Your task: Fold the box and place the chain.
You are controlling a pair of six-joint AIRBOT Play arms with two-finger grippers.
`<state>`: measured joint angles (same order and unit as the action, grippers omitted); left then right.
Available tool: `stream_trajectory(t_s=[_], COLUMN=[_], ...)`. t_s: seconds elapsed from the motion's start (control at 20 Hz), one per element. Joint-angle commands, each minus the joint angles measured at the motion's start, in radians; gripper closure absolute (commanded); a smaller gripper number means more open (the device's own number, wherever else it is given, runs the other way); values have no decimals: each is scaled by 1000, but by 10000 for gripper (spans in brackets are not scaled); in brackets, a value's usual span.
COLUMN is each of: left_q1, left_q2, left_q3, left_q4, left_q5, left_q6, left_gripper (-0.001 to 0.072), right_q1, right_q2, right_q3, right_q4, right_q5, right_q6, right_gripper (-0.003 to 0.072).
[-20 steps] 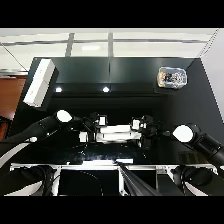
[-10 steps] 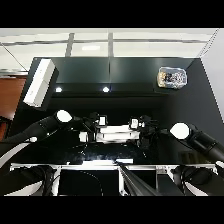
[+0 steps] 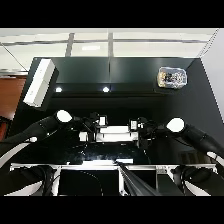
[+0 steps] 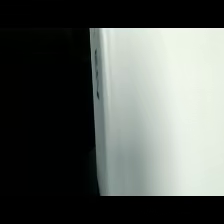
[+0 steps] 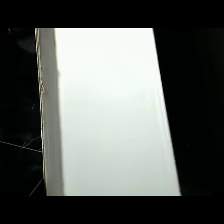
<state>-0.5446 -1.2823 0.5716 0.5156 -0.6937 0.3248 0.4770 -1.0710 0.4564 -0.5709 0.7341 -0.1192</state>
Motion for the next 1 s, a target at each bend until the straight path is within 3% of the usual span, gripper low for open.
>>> stream_trajectory(t_s=[0.0, 0.95], left_q1=[0, 0], left_q2=[0, 0], left_q3=[0, 0], left_q4=[0, 0], left_q5=[1, 1], left_q6=[0, 0], left_gripper=[686, 685], right_q1=[-3, -51], right_q2=[-67, -88], right_q3=[-1, -18], right_q4=[39, 14], right_q5=[-5, -13], right_q6=[-55, -59], right_gripper=[-18, -17])
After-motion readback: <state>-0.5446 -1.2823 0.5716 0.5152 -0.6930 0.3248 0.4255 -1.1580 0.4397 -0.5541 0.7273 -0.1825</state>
